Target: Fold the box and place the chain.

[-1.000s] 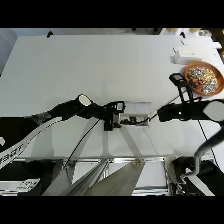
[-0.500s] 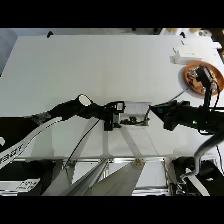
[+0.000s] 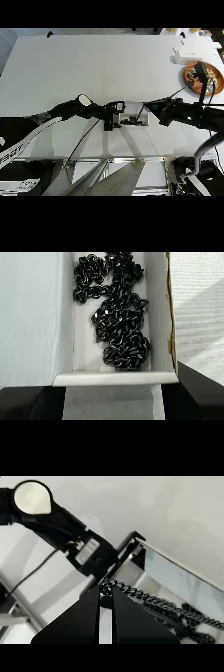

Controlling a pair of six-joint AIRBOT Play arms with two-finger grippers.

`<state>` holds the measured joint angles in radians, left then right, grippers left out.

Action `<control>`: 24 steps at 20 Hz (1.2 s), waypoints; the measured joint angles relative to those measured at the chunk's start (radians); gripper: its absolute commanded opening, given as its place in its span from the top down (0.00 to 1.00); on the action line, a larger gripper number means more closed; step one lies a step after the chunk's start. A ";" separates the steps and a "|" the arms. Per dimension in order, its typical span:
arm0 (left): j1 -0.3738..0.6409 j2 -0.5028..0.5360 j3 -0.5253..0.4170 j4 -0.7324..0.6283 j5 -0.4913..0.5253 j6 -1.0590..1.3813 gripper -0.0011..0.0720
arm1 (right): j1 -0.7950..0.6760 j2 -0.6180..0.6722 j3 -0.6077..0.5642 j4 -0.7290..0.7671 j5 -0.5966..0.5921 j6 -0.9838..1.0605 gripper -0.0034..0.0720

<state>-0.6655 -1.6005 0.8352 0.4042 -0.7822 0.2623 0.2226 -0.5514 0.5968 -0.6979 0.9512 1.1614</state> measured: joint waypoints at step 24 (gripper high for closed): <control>0.000 0.000 0.000 0.000 0.000 0.000 0.61 | 0.000 -0.178 0.082 -0.645 -0.087 0.321 0.56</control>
<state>-0.6655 -1.6005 0.8352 0.4038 -0.7822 0.2619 0.2226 -0.7292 0.6785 -1.3426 0.8639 1.4826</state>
